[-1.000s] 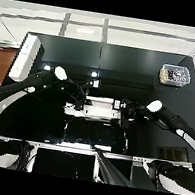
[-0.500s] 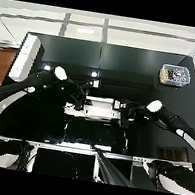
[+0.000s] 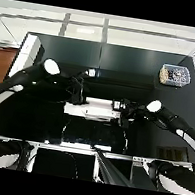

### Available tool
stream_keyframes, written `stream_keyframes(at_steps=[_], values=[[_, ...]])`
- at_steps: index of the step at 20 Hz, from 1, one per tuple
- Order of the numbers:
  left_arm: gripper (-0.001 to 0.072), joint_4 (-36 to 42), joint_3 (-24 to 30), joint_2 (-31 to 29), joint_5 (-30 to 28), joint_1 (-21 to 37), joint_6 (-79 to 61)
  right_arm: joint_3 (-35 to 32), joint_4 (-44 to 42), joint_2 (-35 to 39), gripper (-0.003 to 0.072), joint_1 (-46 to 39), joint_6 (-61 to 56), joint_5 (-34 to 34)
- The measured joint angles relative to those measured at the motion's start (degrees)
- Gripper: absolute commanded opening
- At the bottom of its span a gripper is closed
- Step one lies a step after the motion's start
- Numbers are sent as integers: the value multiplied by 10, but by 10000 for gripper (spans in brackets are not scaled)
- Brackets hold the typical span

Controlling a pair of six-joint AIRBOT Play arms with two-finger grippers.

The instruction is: Fold the box and place the chain.

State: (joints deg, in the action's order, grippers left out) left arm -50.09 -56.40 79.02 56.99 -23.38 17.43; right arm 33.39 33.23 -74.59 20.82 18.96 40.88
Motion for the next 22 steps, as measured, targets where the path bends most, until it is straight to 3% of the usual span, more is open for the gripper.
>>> stream_keyframes(at_steps=[1,2,3,4,6,7,8,9,12,16,19,22], values=[[659,-27,-1,-16,16,9,45,0,0,0,415,0,0,0],[394,-52,-1,-31,32,20,95,0,0,0,415,0,0,0],[60,-65,-2,-43,52,30,138,0,0,0,415,0,0,0],[24,-65,0,-52,76,40,177,0,0,0,414,0,0,0],[23,-19,15,-60,122,49,216,0,0,0,413,0,0,0],[23,9,26,-61,140,50,221,0,0,0,334,0,0,0],[23,35,40,-59,152,45,227,0,0,0,177,0,0,0],[23,56,52,-56,156,39,230,0,0,0,127,0,0,0],[23,140,78,-38,122,13,199,0,0,0,128,0,0,0],[22,251,89,-25,-17,6,143,0,0,0,127,0,0,0],[22,258,92,-10,-100,6,134,0,0,0,128,0,0,0],[21,232,93,24,-128,1,166,0,0,0,127,0,0,0]])
